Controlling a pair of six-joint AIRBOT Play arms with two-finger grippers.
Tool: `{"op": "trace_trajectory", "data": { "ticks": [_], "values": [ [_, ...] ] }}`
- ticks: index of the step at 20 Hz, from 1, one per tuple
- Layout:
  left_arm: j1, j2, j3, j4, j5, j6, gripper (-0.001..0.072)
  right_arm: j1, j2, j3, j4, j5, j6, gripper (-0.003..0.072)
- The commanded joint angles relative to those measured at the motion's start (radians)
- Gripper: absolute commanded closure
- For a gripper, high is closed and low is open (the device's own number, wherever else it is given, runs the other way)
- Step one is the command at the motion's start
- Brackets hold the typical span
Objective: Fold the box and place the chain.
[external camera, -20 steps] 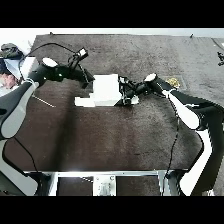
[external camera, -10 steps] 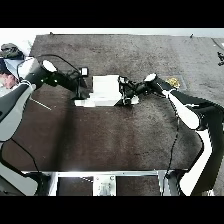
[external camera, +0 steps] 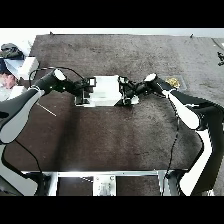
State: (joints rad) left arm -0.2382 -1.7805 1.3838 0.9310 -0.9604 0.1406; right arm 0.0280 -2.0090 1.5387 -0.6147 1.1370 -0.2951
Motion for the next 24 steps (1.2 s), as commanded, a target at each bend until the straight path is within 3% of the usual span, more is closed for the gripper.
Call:
{"op": "trace_trajectory", "data": {
  "ticks": [1,7,11,16,18,22,23,24],
  "values": [
    [-0.003,0.0,-0.003,-0.022,0.011,-0.006,-0.0011,0.0,0.0,0.001,0.001,0.0,0.0,0.0368],
    [-0.019,-0.005,-0.003,-0.052,-0.019,-0.002,0.0007,0.0,0.0,0.001,0.001,0.0,0.0,0.0368],
    [-0.039,-0.027,-0.003,0.0,-0.015,-0.011,0.0007,0.0,0.0,0.001,0.001,0.0,0.0,0.0368],
    [-0.039,-0.026,-0.002,0.005,0.033,-0.036,0.0009,0.0,0.0,0.001,0.001,0.0,0.0,0.0368],
    [-0.039,-0.026,-0.002,0.001,0.019,-0.035,0.0187,0.0,0.0,0.001,0.001,0.0,0.0,0.0368],
    [-0.039,-0.026,-0.002,-0.01,-0.006,-0.035,0.0197,0.0,0.0,0.001,0.001,0.0,0.0,0.0367],
    [-0.039,-0.026,-0.002,-0.015,-0.007,-0.034,0.033,0.0,0.0,0.001,0.001,0.0,0.0,0.0368],
    [-0.039,-0.026,-0.002,-0.024,-0.007,-0.035,0.0363,0.0,0.0,0.001,0.001,0.0,0.0,0.0368]
  ]
}}
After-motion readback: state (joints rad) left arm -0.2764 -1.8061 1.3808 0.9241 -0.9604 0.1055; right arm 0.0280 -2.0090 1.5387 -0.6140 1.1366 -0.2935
